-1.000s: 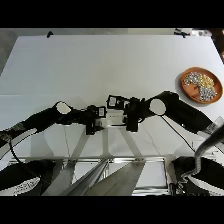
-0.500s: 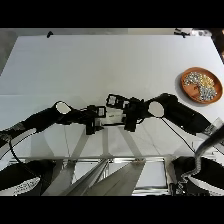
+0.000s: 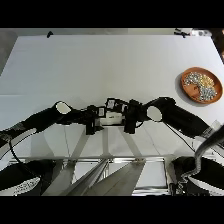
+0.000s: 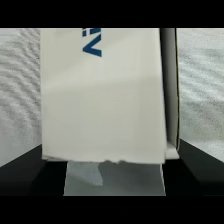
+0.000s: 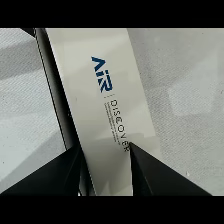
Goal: Fold the box and place the chain.
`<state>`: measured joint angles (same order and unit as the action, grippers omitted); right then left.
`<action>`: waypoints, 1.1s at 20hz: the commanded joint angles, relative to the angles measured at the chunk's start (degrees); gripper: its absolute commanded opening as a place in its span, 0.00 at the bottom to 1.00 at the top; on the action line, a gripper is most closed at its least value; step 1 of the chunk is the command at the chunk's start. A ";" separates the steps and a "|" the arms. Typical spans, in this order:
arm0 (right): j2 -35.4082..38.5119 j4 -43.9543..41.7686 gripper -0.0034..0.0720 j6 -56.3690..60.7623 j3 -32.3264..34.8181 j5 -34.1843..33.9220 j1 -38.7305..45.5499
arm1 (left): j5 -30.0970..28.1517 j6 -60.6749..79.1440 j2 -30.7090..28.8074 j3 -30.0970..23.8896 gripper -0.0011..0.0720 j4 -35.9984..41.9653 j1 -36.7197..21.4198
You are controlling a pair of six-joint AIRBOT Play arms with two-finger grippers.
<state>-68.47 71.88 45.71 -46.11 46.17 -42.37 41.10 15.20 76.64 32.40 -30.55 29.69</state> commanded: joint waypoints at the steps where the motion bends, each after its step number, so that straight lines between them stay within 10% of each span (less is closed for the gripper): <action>1: -0.04 0.28 0.43 0.92 0.74 0.83 -1.16 | -0.15 0.00 -0.04 -0.02 0.39 0.02 0.04; 10: 1.73 -0.11 0.63 1.01 1.46 -1.55 -1.42 | -0.13 0.00 -0.04 -0.02 0.39 0.02 0.04; 22: 7.37 -3.19 0.66 0.98 1.44 -3.82 -0.35 | -0.11 0.00 -0.04 0.00 0.39 0.02 0.04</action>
<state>-63.02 70.48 46.74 -44.62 42.63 -42.72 41.04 15.22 76.64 32.40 -30.46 29.78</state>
